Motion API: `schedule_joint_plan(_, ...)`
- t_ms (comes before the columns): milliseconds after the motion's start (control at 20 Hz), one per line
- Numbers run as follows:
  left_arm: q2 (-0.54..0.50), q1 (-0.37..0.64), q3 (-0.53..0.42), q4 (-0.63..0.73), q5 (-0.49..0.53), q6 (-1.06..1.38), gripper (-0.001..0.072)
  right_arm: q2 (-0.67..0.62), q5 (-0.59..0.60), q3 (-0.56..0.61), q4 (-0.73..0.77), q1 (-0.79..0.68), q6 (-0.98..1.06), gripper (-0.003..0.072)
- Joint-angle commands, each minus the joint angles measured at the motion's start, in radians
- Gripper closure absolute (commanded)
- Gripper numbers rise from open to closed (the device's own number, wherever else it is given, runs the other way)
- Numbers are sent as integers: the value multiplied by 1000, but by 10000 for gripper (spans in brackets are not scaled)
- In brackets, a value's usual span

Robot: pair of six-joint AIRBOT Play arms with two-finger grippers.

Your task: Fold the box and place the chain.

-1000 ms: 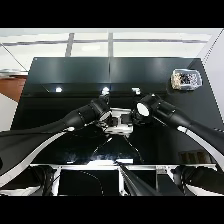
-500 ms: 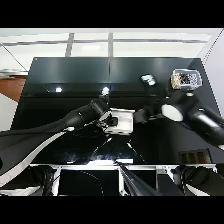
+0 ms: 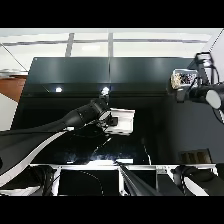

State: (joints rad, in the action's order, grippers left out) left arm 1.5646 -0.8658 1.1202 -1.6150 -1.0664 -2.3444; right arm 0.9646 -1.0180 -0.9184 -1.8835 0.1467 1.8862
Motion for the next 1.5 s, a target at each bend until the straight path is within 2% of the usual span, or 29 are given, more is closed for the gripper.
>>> schedule_joint_plan(0, 1, 0, 1, 0, -5, -1, 682, 130, 241, -32, 222, -203, -62, -7)
schedule_joint_plan(150, 1, 0, 1, 5, -9, -1, 682, 351, 221, -240, 330, -260, -55, -6)
schedule_joint_plan(350, 1, 0, 1, 8, -10, -1, 682, 628, 82, -539, 375, -286, 122, -6)
schedule_joint_plan(450, 1, 0, 1, 8, -9, -1, 682, 726, -1, -652, 404, -303, 251, 1)
schedule_joint_plan(550, 1, 0, 1, 8, -10, -1, 682, 785, -38, -718, 440, -323, 348, 58)
schedule_joint_plan(600, 1, 0, 1, 8, -12, -1, 682, 800, -42, -735, 460, -332, 362, 121)
schedule_joint_plan(800, 1, 0, 1, 8, -11, -1, 682, 821, -33, -745, 477, -354, 422, 121)
schedule_joint_plan(1450, 1, 0, 1, 8, -11, -1, 682, 895, -3, -745, 541, -354, 421, 122)
